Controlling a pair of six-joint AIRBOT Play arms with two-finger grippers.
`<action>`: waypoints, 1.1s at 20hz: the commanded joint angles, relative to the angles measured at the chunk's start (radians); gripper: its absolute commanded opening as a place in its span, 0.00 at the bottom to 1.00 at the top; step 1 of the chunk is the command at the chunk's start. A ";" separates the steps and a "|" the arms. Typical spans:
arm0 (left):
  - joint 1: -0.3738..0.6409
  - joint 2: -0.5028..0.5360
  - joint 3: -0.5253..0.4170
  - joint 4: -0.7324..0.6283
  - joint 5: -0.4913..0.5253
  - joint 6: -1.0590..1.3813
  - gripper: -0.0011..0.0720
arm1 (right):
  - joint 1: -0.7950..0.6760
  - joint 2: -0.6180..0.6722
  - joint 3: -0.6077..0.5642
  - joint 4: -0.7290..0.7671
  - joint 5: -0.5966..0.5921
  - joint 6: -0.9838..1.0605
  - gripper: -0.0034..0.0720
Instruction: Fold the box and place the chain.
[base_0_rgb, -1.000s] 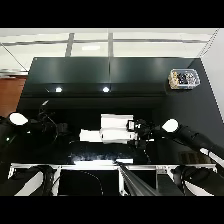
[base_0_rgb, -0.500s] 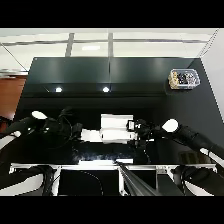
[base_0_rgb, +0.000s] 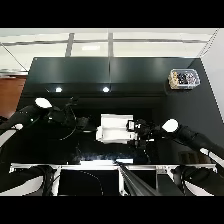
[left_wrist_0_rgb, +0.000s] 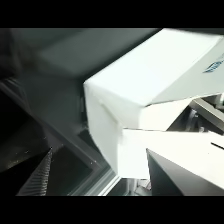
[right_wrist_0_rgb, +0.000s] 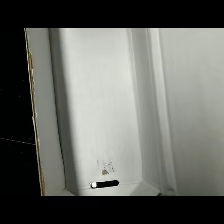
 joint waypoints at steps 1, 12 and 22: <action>-0.113 0.071 0.023 0.035 0.134 -0.086 0.97 | 0.001 0.000 0.000 0.000 0.000 0.000 0.69; -0.432 0.074 0.023 0.318 0.458 -0.465 0.95 | 0.001 0.000 0.000 0.000 0.000 0.000 0.69; -0.552 0.056 0.118 0.667 0.384 -0.867 0.85 | 0.001 0.000 0.000 0.000 0.000 0.000 0.69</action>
